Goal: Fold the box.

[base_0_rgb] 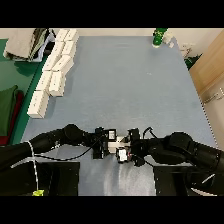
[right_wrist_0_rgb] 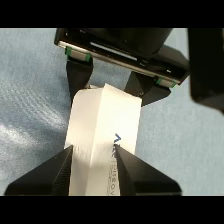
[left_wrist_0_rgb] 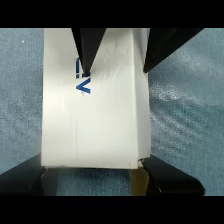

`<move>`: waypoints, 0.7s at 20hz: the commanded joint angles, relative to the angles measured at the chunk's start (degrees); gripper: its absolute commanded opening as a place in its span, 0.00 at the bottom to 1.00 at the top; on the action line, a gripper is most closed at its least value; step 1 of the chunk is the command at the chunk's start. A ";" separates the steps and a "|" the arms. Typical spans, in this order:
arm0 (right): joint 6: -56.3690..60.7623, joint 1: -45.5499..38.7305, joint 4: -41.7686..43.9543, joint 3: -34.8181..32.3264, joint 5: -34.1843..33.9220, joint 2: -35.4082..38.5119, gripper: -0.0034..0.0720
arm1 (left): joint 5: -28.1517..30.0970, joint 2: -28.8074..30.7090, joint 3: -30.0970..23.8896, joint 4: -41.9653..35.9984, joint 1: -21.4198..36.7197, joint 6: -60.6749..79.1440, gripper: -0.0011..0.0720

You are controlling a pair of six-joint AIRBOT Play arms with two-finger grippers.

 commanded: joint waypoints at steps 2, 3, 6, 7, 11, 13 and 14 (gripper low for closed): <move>-0.02 0.42 -0.24 0.02 0.24 -0.04 0.53 | 0.00 0.04 0.00 0.04 0.02 0.09 0.57; -0.02 0.66 -0.33 0.02 0.26 -0.04 0.52 | 0.00 0.04 0.00 0.04 0.00 0.09 0.57; -0.02 0.76 -0.50 0.04 0.28 -0.02 0.52 | 0.00 0.04 0.00 0.04 0.00 0.09 0.57; 0.00 0.76 -0.50 0.04 0.28 0.15 0.52 | 0.00 0.04 0.00 0.04 0.00 0.09 0.57; -0.02 0.74 -0.68 0.02 0.26 2.82 0.53 | 0.00 0.04 0.00 0.04 0.00 0.09 0.57; -0.02 0.74 -1.40 0.02 0.28 3.82 0.53 | 0.00 0.04 0.00 0.04 0.00 0.09 0.57; 0.00 0.72 -1.66 0.04 0.28 3.98 0.53 | 0.00 0.04 0.00 0.04 0.00 0.09 0.57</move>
